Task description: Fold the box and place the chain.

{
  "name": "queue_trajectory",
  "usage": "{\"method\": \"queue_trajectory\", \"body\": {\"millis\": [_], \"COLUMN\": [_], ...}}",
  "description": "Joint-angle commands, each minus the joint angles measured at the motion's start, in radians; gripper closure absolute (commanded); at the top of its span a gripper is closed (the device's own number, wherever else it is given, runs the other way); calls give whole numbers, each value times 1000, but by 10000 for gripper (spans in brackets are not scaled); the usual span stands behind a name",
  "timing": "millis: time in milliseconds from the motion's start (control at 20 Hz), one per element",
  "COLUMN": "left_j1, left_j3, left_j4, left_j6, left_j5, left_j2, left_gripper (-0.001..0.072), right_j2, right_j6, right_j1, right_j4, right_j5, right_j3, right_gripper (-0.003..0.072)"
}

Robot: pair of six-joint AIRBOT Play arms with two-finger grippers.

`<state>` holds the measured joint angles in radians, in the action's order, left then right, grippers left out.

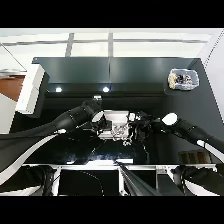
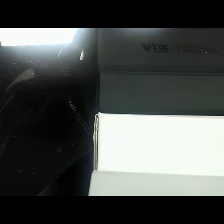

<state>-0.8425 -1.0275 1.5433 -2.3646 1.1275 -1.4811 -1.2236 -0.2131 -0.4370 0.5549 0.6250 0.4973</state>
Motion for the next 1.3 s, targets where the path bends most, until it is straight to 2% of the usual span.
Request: {"method": "queue_trajectory", "body": {"millis": [0,250,450,600,800,950,1100,1250], "left_j1": [0,0,0,0,0,0,0,0], "left_j3": [0,0,0,0,0,0,0,0], "left_j4": [0,0,1,1,1,1,0,0], "left_j6": [0,0,0,0,0,0,0,0], "left_j5": [0,0,0,0,0,-1,-1,0], "left_j2": [0,0,0,0,0,0,0,0], "left_gripper": [676,676,676,676,676,676,676,676], "right_j2": [-1,58,201,341,465,471,468,446], "right_j6": [3,70,246,362,557,646,658,657], "right_j1": [-2,16,89,143,171,169,138,68], "right_j4": [4,26,115,116,114,66,-69,-80], "right_j5": [-2,-5,16,79,254,371,374,350], "right_j3": [0,0,3,22,122,208,223,223], "right_gripper": [655,656,656,656,656,656,656,656]}}
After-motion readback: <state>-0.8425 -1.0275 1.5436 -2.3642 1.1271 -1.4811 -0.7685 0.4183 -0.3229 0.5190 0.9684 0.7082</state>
